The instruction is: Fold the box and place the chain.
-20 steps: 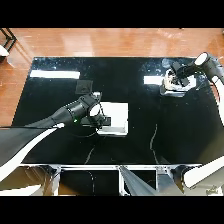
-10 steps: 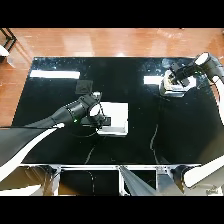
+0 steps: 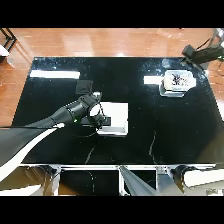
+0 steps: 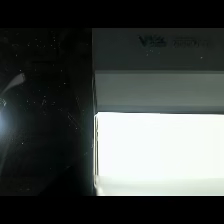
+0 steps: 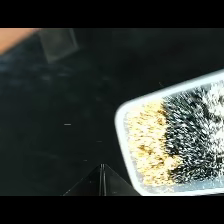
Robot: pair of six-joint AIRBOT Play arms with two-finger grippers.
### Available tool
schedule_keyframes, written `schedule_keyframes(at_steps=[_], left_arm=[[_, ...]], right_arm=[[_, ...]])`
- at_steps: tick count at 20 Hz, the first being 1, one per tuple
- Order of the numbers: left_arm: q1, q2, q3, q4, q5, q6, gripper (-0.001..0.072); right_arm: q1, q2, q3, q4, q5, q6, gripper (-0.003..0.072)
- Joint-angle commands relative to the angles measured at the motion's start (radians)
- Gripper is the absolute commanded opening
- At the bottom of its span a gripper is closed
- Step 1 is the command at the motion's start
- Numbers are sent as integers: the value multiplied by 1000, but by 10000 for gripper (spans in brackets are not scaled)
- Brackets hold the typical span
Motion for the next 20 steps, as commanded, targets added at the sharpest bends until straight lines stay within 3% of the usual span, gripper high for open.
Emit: schedule_keyframes(at_steps=[1, 6, 10, 11, 12, 13, 18, 19, 20], left_arm=[[1, 0, 0, 1, -3, 0, 24], [0, 0, 0, 1, -6, 0, 25], [0, 0, 0, 1, -6, 1, 24], [1, 0, 0, 1, -5, 0, 24], [1, 0, 0, 1, -3, 0, 24], [1, 0, 0, 1, -5, 0, 24], [1, 0, 0, 0, -5, 0, 24], [1, 0, 0, 0, -5, 0, 24], [1, 0, 0, 0, -2, 0, 24]], right_arm=[[-3, 133, 4, 21, 38, -114, 21], [0, 183, -3, -37, 136, -157, 22], [0, 154, -62, -131, 122, -165, 27], [0, 135, -71, -146, 114, -175, 205], [0, 109, -73, -146, 111, -183, 523], [0, 78, -73, -139, 99, -225, 627], [10, -56, -73, -45, -12, -654, 627], [12, -73, -73, -38, -31, -719, 569], [13, -84, -73, -36, -53, -755, 569]])
